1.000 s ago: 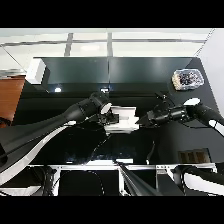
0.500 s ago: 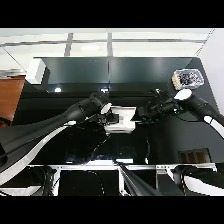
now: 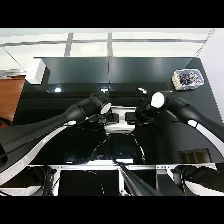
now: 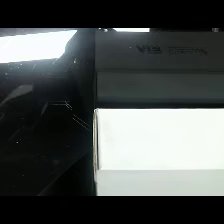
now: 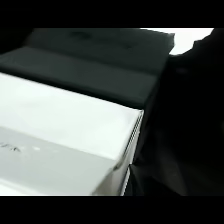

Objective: Fold the box and place the chain.

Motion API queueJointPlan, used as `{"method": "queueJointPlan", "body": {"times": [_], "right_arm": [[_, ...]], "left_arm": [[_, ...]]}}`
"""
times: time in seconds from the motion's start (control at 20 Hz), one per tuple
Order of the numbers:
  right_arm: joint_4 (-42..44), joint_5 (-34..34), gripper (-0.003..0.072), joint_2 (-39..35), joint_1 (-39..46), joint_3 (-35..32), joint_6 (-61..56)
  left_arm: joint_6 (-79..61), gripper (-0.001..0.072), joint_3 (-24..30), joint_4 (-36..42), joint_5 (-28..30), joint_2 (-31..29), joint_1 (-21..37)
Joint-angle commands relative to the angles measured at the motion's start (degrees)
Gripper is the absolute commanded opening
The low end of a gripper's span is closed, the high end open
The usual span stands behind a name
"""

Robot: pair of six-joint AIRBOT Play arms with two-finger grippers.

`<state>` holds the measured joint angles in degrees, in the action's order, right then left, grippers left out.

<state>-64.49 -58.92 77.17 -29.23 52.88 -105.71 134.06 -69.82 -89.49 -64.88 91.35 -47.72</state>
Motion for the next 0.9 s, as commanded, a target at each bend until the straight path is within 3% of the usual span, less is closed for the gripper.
{"method": "queueJointPlan", "body": {"times": [0.0, 0.45, 0.85], "right_arm": [[-11.82, -1.46, 0.0363, 1.11, -5.20, 2.38, -13.49], [-19.58, -9.05, 0.0361, 4.55, -6.71, 6.14, -19.93], [-18.47, -5.92, 0.0360, 6.38, -8.28, 6.16, -21.16]], "left_arm": [[0.00, 0.0025, -0.07, -0.02, -0.13, -0.04, 0.04], [0.07, 0.0025, -0.07, -0.04, -0.15, -0.04, 0.04], [0.04, 0.0025, -0.07, -0.02, -0.31, -0.04, 0.04]]}}
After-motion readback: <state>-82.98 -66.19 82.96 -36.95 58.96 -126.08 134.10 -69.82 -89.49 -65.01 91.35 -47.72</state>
